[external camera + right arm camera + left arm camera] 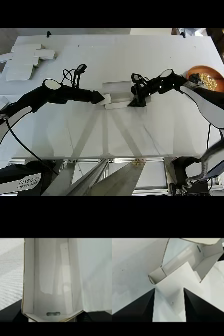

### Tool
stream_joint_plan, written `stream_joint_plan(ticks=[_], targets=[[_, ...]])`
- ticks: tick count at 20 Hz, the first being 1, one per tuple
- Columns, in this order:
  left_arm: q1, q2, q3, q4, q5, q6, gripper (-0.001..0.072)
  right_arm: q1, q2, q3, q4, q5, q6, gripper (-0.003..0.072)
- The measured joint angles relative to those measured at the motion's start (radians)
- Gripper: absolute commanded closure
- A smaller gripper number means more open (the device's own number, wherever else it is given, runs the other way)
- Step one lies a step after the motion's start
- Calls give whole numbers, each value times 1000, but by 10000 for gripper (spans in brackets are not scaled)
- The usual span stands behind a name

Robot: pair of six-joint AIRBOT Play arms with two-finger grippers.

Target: Fold the box and place the chain.

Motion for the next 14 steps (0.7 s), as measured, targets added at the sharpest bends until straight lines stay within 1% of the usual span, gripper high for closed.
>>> stream_joint_plan(ticks=[4,7,9,10,12,14], targets=[[-47,0,0,19,64,5,308,0,0,0,0,0,0,164],[-76,0,0,72,90,0,307,0,0,0,0,-1,-2,164],[-86,0,1,96,109,-34,266,0,0,0,0,-1,-2,164],[-89,0,1,106,116,-50,266,0,0,0,0,-1,-2,164],[-93,1,1,120,129,-70,243,0,0,0,0,-1,-2,164],[-93,1,0,121,135,-81,243,0,0,0,0,0,0,164]])
